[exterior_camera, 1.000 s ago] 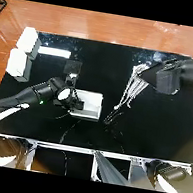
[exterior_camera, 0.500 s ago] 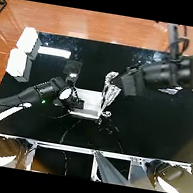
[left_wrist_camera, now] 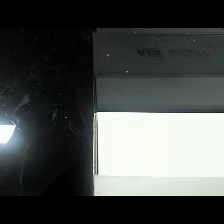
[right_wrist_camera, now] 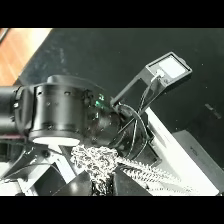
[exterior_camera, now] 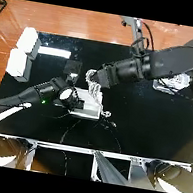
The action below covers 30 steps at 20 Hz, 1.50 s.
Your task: Fold the box and place the chain.
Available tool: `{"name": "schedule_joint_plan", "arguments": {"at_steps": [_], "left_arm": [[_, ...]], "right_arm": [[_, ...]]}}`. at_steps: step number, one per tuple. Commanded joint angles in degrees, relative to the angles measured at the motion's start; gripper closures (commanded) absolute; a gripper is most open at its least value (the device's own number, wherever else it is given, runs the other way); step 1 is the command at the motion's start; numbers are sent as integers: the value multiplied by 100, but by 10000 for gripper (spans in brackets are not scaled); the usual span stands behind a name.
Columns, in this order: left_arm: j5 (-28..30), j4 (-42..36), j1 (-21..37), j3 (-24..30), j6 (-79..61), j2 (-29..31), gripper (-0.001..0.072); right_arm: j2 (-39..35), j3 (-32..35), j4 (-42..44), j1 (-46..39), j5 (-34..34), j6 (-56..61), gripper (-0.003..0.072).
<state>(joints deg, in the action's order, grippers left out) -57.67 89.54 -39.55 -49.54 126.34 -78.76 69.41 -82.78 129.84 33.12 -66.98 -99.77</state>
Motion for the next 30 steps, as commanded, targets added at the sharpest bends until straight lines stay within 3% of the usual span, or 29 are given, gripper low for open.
{"name": "schedule_joint_plan", "arguments": {"at_steps": [1,4,9,14,19,20,21,22,26,28,30], "left_arm": [[24,-2,0,4,-11,-4,692],[22,-2,0,4,-11,-4,692],[24,-4,0,4,-11,-4,692],[24,-4,0,4,-11,-4,692],[17,-22,0,4,-11,-4,692],[17,-22,0,4,-11,-4,692],[17,-20,0,4,-11,-4,692],[17,-22,0,4,-11,-4,692],[0,-22,0,4,-11,-4,692],[0,-31,0,4,-11,-4,692],[-4,-48,0,4,-13,-4,692]], "right_arm": [[227,20,-4,20,-35,-87,676],[238,479,-33,20,-127,-72,676],[323,1434,68,22,590,-74,676],[739,1530,66,175,896,-74,675],[850,1547,-98,188,697,24,666],[850,1547,-103,188,664,90,635],[850,1547,-103,188,651,149,345],[848,1545,-111,184,614,164,114],[575,1545,-247,-284,-125,-22,109],[142,1620,-868,-669,-345,-133,109],[-389,2039,-1515,-1054,-157,-155,109]]}}
